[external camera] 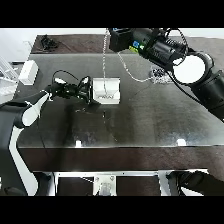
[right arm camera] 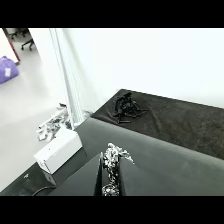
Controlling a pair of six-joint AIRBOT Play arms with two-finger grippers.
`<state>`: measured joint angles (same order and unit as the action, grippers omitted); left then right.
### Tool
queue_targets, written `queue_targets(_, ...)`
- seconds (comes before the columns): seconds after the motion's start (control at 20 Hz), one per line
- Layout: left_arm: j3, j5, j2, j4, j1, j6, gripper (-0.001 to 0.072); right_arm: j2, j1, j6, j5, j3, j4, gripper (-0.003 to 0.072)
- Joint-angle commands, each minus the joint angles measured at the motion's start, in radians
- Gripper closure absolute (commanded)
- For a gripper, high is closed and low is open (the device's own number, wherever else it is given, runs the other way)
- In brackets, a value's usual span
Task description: Fold the box and place the chain.
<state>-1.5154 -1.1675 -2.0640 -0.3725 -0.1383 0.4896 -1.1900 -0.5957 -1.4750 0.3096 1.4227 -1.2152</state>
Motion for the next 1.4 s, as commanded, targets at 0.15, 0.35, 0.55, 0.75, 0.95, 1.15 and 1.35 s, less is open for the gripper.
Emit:
queue_targets(0.15, 0.000, 0.000, 0.000, 0.000, -0.001, 0.000, 0.0354, -0.010, -0.016, 0.010, -0.002, -0.037, 0.003, 0.0676)
queue_targets(0.35, 0.000, 0.000, 0.000, 0.000, -0.001, 0.000, 0.0354, -0.028, -0.016, -0.017, -0.003, -0.126, 0.004, 0.0677)
queue_targets(0.55, 0.000, 0.000, 0.000, 0.000, -0.001, 0.000, 0.0354, -0.091, -0.019, -0.017, -0.003, -0.182, 0.030, 0.0676)
queue_targets(0.75, 0.000, 0.000, 0.000, 0.000, -0.001, 0.000, 0.0354, -0.167, -0.019, -0.016, -0.003, -0.217, 0.030, 0.0677)
queue_targets(0.95, 0.000, 0.000, 0.000, 0.000, -0.001, 0.000, 0.0354, -0.200, -0.018, -0.015, -0.003, -0.302, 0.027, 0.0676)
queue_targets(1.15, 0.000, 0.000, 0.000, 0.000, -0.001, 0.000, 0.0354, -0.252, 0.010, 0.003, -0.003, -0.366, 0.026, 0.0130)
queue_targets(1.35, 0.000, 0.000, 0.000, 0.000, -0.001, 0.000, 0.0354, -0.248, 0.055, 0.045, -0.033, -0.365, 0.025, 0.0134)
